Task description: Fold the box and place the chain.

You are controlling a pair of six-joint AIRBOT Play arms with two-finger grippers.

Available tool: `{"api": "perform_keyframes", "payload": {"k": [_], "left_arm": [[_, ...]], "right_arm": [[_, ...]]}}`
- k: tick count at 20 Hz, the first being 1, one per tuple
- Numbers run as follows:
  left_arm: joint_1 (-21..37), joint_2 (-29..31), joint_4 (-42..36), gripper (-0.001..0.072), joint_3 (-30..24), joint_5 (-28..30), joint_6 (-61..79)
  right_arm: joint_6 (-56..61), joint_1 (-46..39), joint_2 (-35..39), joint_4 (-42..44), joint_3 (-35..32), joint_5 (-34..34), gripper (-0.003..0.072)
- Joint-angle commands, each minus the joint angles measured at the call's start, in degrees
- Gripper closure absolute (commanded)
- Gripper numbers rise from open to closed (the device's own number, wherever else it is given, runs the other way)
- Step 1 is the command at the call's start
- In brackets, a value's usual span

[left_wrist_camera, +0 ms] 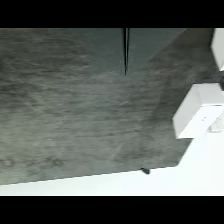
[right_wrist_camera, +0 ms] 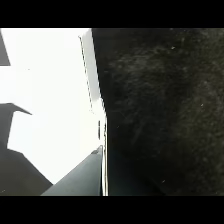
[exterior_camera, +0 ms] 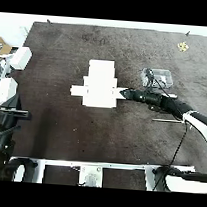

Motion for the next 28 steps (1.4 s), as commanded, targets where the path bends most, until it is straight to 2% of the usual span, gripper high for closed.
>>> {"api": "perform_keyframes", "payload": {"k": [1,2,3,4,7,9,12,15,19,22,24,25,26,28], "left_arm": [[0.02,-0.02,-0.39,0.0696,0.17,-8.79,-2.12],[0.02,-0.02,-0.90,0.0679,0.13,-9.46,-4.70],[0.04,-0.02,-1.09,0.0470,0.17,-9.90,-7.54],[0.02,-0.02,-1.14,0.0406,0.20,-10.05,-9.35],[0.02,-0.46,-1.14,0.0404,0.83,-15.58,-9.57],[0.02,-3.45,-1.16,0.0403,3.08,-17.49,-10.43],[0.02,-13.84,-1.11,0.0395,8.76,-19.02,-9.57],[0.02,-29.77,-1.09,0.0397,16.90,-28.20,-6.97],[0.02,-54.84,0.24,0.0396,32.92,-39.28,-6.75],[-0.17,-73.53,6.45,0.0397,49.27,-47.30,-11.34],[-1.75,-84.91,14.64,0.0398,61.66,-49.83,-19.17],[-3.26,-90.29,20.74,0.0427,68.39,-51.84,-23.65],[-5.03,-95.41,26.62,0.0425,75.10,-53.88,-28.02],[-7.96,-104.08,34.56,0.0425,86.93,-57.31,-35.28]], "right_arm": [[-2.78,1.88,-1.66,4.63,0.11,-5.44,0.0683],[-5.75,2.47,-2.56,6.01,0.11,-5.40,0.0683],[-8.37,2.95,-3.21,6.58,0.11,-5.68,0.0683],[-8.70,2.99,-3.58,8.15,0.11,-5.66,0.0683],[-11.34,2.99,-3.58,9.40,0.04,-4.04,0.0683],[-11.41,2.99,-3.58,9.29,0.07,-3.56,0.0683],[-12.87,2.95,-3.58,9.27,0.07,-3.56,0.0683],[-12.87,2.93,-3.58,9.25,0.07,-3.56,0.0683],[-13.05,2.93,-3.58,8.96,0.07,-3.54,0.0683],[-13.07,2.93,-3.58,8.96,0.07,-3.56,0.0683],[-13.07,2.93,-3.58,8.83,0.07,-3.56,0.0683],[-13.07,2.93,-3.58,8.81,0.07,-3.56,0.0683],[-13.07,2.93,-3.58,8.83,0.07,-3.58,0.0683],[-13.07,2.93,-3.58,8.81,0.07,-3.58,0.0683]]}}
